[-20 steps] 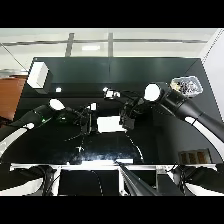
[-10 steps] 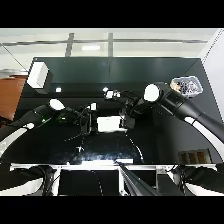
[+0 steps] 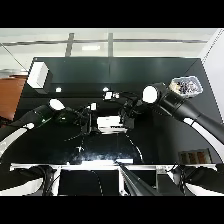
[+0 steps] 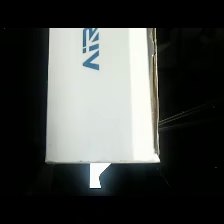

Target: Fold the box and place the chain.

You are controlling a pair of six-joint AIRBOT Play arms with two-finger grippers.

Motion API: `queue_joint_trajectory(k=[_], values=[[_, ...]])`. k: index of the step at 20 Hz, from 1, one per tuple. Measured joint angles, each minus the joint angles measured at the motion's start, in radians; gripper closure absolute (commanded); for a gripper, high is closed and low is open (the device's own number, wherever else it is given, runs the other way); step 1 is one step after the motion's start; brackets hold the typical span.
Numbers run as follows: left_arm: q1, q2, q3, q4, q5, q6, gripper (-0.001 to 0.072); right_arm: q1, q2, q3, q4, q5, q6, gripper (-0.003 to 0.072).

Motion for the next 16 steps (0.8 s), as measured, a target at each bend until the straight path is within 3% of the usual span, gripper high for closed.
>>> queue_joint_trajectory(k=[14, 15, 16], values=[[0.000, 0.000, 0.000, 0.001, 0.000, 0.001, 0.0320, 0.006, -0.002, -0.005, -0.004, 0.030, 0.026, 0.0361], [0.000, 0.000, 0.000, 0.001, 0.000, 0.001, 0.0320, 0.006, -0.002, -0.005, -0.004, 0.030, 0.028, 0.0315], [0.000, 0.000, 0.000, 0.001, 0.000, 0.001, 0.0320, 0.006, -0.002, -0.006, -0.004, 0.030, 0.030, 0.0208]])
